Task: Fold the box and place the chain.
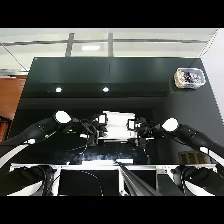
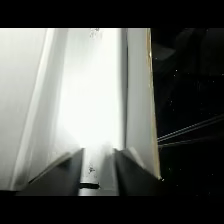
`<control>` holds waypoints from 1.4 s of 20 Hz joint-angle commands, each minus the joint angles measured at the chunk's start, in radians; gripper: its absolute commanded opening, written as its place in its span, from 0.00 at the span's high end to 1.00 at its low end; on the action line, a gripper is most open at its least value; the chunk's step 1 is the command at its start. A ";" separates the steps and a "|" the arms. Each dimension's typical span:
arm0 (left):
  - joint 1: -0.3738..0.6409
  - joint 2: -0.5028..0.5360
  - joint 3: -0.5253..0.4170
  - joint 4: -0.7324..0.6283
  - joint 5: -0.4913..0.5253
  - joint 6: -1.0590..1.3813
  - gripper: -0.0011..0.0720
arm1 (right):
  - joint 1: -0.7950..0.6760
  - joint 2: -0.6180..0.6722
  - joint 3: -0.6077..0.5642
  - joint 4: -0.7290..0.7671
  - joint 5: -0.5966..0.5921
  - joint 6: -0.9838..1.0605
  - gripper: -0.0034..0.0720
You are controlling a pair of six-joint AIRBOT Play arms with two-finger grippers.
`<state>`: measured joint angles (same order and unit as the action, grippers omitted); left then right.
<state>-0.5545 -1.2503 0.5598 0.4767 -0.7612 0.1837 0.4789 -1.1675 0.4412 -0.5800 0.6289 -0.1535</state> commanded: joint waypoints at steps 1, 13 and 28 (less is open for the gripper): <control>0.000 -0.001 0.000 -0.002 0.002 -0.001 0.41 | 0.001 0.000 0.000 0.001 0.000 0.000 0.43; 0.050 0.147 0.001 0.288 0.016 -0.379 0.95 | 0.001 0.000 0.000 0.001 0.000 0.000 0.43; 0.755 0.195 -0.171 0.297 -0.301 -1.514 0.95 | 0.001 0.000 0.000 0.001 0.000 0.000 0.43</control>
